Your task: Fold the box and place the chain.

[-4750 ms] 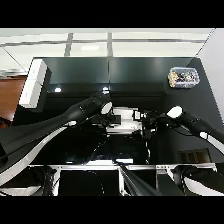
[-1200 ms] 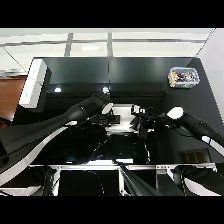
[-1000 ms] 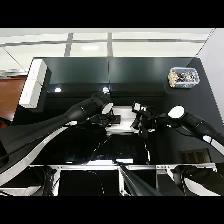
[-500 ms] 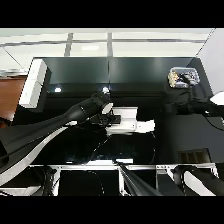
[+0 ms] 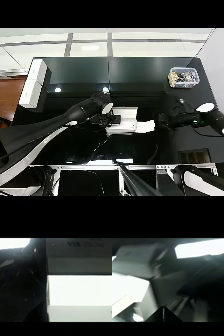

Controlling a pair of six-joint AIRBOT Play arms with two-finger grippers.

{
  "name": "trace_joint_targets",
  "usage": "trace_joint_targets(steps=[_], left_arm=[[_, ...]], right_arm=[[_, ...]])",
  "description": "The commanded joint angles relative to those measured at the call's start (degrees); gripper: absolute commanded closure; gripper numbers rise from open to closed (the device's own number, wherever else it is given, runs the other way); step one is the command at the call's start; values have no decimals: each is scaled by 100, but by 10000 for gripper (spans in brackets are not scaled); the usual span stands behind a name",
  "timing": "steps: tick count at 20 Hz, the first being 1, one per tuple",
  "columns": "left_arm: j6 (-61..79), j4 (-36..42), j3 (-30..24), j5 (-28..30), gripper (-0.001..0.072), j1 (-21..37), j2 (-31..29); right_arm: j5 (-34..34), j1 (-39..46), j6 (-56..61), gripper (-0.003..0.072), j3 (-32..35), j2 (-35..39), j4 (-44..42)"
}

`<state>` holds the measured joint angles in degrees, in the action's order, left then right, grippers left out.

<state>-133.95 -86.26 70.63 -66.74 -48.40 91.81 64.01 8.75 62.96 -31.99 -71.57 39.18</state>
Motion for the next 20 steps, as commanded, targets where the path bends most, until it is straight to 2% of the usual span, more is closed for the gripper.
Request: trace_joint_targets(steps=[1,3,4,5,6,11,17,18,19,20], left_arm=[[0,0,2,2,682,2,2],[0,0,2,4,682,2,2],[0,2,2,7,682,2,2],[0,2,2,9,682,2,2],[0,2,2,11,682,2,2],[0,17,2,22,682,2,2],[0,17,2,24,682,2,2],[0,17,2,22,682,2,2],[0,17,2,24,682,2,2],[0,17,2,24,682,2,2]], right_arm=[[72,-656,-793,667,-42,-286,-859],[173,-704,-791,664,-286,-286,-732],[302,-695,-776,580,-424,-286,-654],[472,-695,-699,292,-553,-286,-627],[608,-697,-702,123,-662,-286,-632],[885,-730,-612,121,-879,-286,-769],[321,-1366,-125,122,-879,-286,-745],[269,-1451,-118,151,-883,-286,-745],[238,-1539,-107,217,-909,-286,-706],[201,-1635,-37,217,-964,-286,-546]])
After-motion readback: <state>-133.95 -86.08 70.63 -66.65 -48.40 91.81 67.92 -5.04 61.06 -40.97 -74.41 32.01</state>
